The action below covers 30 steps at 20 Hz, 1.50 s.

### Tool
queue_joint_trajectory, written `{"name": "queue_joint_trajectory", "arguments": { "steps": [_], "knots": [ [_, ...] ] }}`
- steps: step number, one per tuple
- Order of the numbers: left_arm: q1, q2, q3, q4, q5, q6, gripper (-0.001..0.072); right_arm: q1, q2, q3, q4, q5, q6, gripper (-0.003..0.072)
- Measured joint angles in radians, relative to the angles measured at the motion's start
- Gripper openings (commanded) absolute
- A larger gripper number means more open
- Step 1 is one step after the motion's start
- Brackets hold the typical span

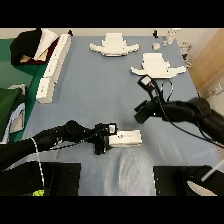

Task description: Fold the box.

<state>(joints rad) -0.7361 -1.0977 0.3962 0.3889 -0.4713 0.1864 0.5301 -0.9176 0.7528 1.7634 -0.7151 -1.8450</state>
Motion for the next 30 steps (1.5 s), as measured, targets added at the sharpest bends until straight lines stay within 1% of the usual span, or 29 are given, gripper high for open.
{"name": "queue_joint_trajectory", "arguments": {
  "steps": [2,5,7,9,14,26,28,30],
  "knots": [
    [0.0,0.0,0.0,0.0,0.0,0.0,0.052,-0.058,-0.082,0.113,-0.098,-0.098,0.121,0.0003],
    [0.0,0.0,0.0,0.0,0.0,0.0,0.052,-0.13,-0.187,0.234,-0.176,-0.206,0.259,0.0003],
    [0.0,0.0,0.0,0.0,0.0,0.0,0.052,-0.169,-0.242,0.285,-0.204,-0.257,0.323,0.0003],
    [0.0,0.0,0.0,0.0,0.0,0.0,0.0521,-0.19,-0.282,0.312,-0.219,-0.287,0.361,0.0002],
    [0.0,0.0,0.0,0.0,0.0,0.0,0.052,-0.211,-0.32,0.335,-0.232,-0.315,0.401,0.0003],
    [0.002,0.005,0.002,0.001,-0.002,0.0,0.052,-0.214,-0.329,0.34,-0.234,-0.325,0.413,0.0003],
    [0.011,0.034,0.004,0.001,-0.002,-0.026,0.0521,-0.214,-0.329,0.34,-0.234,-0.326,0.412,0.0003],
    [0.034,0.1,0.004,0.008,-0.002,-0.108,0.052,-0.214,-0.329,0.34,-0.234,-0.326,0.412,0.0003]
  ]
}}
